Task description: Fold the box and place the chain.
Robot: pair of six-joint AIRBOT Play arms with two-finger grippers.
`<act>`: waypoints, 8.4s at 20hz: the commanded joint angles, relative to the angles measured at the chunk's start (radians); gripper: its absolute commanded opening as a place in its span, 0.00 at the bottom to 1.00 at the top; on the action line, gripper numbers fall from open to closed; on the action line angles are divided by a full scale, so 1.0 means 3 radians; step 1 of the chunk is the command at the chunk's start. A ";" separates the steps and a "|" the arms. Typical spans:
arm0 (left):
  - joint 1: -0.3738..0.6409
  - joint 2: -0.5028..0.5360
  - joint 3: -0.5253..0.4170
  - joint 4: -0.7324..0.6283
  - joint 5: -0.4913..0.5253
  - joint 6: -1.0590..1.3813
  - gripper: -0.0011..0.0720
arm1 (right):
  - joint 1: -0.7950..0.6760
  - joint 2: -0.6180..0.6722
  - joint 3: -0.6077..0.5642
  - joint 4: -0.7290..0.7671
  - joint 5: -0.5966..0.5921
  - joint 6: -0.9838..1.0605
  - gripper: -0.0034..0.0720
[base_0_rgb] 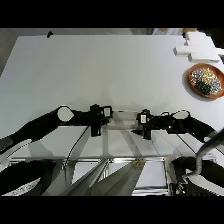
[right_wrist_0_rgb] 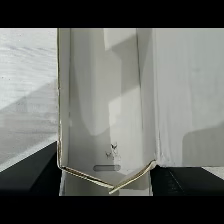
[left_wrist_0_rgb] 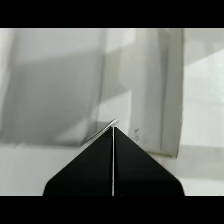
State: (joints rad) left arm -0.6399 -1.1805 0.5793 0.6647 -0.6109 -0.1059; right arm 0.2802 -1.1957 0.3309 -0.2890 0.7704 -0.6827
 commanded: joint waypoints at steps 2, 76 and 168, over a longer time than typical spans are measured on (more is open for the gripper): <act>0.0257 0.0460 0.0001 0.0885 -0.0263 -0.1588 0.03 | 0.0001 0.0004 0.0001 0.0003 0.0000 0.0003 0.63; -0.0323 -0.0254 0.0816 0.1511 -0.0801 -0.5624 0.48 | 0.0001 0.0004 0.0001 0.0001 0.0000 0.0003 0.63; 0.0788 -0.0593 0.0120 -0.0596 -0.1040 0.1687 0.97 | 0.0001 0.0004 0.0001 -0.0008 0.0000 0.0003 0.63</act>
State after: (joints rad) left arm -0.3656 -1.3067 0.6334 0.5793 -0.9840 0.2859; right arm 0.2802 -1.1954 0.3309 -0.2916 0.7704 -0.6823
